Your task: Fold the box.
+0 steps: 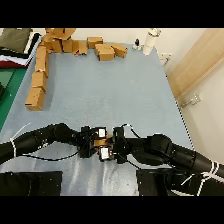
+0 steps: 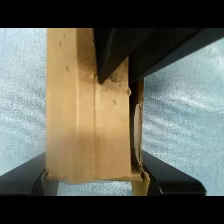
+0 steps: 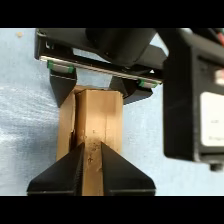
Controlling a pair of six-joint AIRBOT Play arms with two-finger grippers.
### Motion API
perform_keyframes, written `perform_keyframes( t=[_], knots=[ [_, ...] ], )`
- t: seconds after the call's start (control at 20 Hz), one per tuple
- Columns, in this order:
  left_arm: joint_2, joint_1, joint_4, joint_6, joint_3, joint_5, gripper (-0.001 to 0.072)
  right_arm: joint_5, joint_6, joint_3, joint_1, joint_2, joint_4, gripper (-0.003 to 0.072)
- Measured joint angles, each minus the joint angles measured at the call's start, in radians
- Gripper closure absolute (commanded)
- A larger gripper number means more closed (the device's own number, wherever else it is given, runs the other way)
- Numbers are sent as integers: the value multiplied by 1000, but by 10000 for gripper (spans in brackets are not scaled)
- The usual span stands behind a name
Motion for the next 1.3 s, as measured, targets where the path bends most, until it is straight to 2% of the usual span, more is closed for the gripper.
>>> perform_keyframes(
  t=[0.2, 0.25, 0.35, 0.4, 0.45, 0.5, 0.55, 0.75, 0.9, 0.95, 1.05, 1.15, 1.3],
  knots=[
    [0, 0, 1, 1, 0, 0, 238, -32, 0, 0, 0, 0, 38, 524],
    [0, 0, 2, 2, 0, 0, 237, -43, 3, 0, 0, 6, 42, 505],
    [0, 0, 1, 2, 0, 0, 237, -69, 47, 13, 0, 39, 49, 382],
    [0, 0, 1, 2, 0, 0, 237, -80, 92, 23, -2, 65, 49, 383],
    [0, 0, 1, 1, 0, 0, 238, -95, 144, 32, -5, 92, 48, 398],
    [0, 0, 1, 1, 0, -1, 238, -116, 213, 41, -11, 123, 47, 501],
    [0, 0, 1, 1, 0, -1, 238, -137, 294, 48, -17, 153, 44, 688],
    [0, 0, 1, 1, 0, -1, 238, -315, 758, 50, -74, 242, 37, 685],
    [0, 0, 0, 1, 0, -1, 238, -416, 972, -11, -132, 265, 177, 685],
    [0, 0, 0, 1, 0, -1, 237, -409, 1006, -43, -146, 268, 253, 685],
    [0, 0, 0, 1, 0, -1, 238, -314, 1034, -117, -161, 268, 443, 685],
    [0, 0, 0, 1, 0, -1, 237, -159, 1029, -176, -158, 258, 632, 685],
    [0, 0, 0, 1, 0, -1, 238, 72, 1022, -215, -140, 248, 792, 685]
  ],
)
